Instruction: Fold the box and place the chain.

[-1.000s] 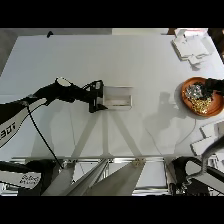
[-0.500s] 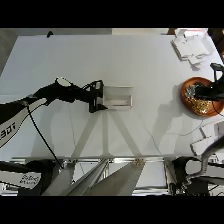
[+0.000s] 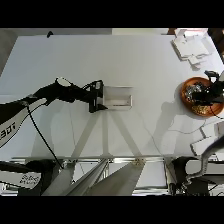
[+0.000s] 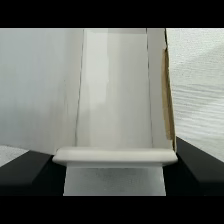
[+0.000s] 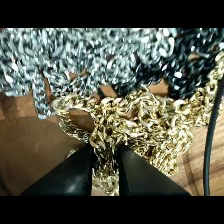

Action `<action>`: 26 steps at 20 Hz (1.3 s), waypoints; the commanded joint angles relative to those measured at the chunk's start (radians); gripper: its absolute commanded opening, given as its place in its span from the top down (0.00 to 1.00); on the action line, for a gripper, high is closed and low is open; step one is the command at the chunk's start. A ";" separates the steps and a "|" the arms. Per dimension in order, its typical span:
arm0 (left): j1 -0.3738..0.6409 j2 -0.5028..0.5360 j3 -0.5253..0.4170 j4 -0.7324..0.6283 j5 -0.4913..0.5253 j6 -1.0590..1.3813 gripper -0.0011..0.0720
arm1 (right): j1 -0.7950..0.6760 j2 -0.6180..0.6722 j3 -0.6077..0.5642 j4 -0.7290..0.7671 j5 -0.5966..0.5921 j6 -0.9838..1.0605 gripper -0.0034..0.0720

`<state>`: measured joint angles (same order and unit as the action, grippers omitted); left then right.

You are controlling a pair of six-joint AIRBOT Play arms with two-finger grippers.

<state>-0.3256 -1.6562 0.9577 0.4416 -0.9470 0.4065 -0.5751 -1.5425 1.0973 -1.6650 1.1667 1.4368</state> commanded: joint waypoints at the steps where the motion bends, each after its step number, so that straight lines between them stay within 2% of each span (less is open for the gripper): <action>1: 0.000 0.000 0.000 0.000 0.000 0.000 0.63 | 0.000 -0.002 -0.001 0.003 0.059 -0.006 0.94; 4: 0.000 0.000 0.000 0.000 0.000 0.000 0.63 | 0.001 0.027 -0.001 0.005 0.076 -0.006 0.95; 8: 0.000 0.000 0.000 0.000 0.000 0.000 0.63 | 0.000 0.167 -0.001 0.027 0.045 -0.006 0.95; 16: 0.000 0.000 0.000 0.000 0.000 0.000 0.63 | 0.016 0.413 -0.001 0.274 0.071 -0.088 0.95; 19: 0.000 0.000 0.000 0.000 0.000 0.000 0.63 | 0.117 0.467 -0.001 0.289 0.101 -0.085 0.95; 23: 0.000 0.000 0.000 0.000 0.000 0.000 0.63 | 0.336 0.488 -0.001 0.318 0.095 -0.038 0.95; 26: 0.000 0.000 0.000 0.000 0.000 0.000 0.63 | 0.507 0.487 -0.001 0.318 0.021 0.024 0.95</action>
